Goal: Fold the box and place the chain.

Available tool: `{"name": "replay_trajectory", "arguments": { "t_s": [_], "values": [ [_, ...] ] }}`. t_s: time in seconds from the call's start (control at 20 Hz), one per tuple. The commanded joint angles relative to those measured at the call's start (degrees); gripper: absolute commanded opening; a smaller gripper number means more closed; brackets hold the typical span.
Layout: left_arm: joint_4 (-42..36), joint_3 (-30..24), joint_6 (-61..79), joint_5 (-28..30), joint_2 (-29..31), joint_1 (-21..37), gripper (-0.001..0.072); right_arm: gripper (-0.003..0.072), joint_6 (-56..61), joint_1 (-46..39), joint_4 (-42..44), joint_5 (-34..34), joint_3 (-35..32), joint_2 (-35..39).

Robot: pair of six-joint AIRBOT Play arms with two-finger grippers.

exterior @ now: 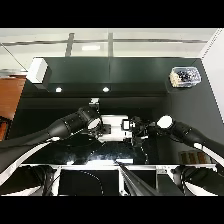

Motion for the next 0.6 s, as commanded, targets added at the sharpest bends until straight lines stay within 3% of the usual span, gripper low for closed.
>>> {"name": "replay_trajectory", "arguments": {
  "t_s": [0.0,0.25,0.3,0.35,0.4,0.45,0.55],
  "values": [
    [0.31,0.02,0.2,1.05,-0.04,0.02,0.0033,0.0063,-0.02,0.02,0.0,0.0,0.02,0.0],
    [-0.96,0.02,1.53,1.86,-0.04,0.02,0.0031,0.0067,0.0,0.02,0.0,0.0,0.02,0.0],
    [-0.96,0.02,1.53,1.86,-0.04,0.02,0.0031,0.013,0.09,0.02,0.04,-0.24,0.02,0.0],
    [-0.96,0.02,1.53,1.86,-0.04,0.02,0.0031,0.0306,0.76,0.0,0.28,-0.74,0.02,0.0],
    [-0.96,0.02,1.53,1.79,-0.04,0.04,0.0031,0.0551,1.97,-0.09,0.17,-0.85,0.02,0.04],
    [-0.94,0.02,1.53,1.7,-0.04,0.04,0.0031,0.0706,3.87,-0.35,-0.46,-0.76,0.04,0.31],
    [-0.94,0.02,1.68,1.46,-0.04,0.04,0.0031,0.0706,11.1,-1.05,-3.89,0.33,0.04,2.58]
  ]
}}
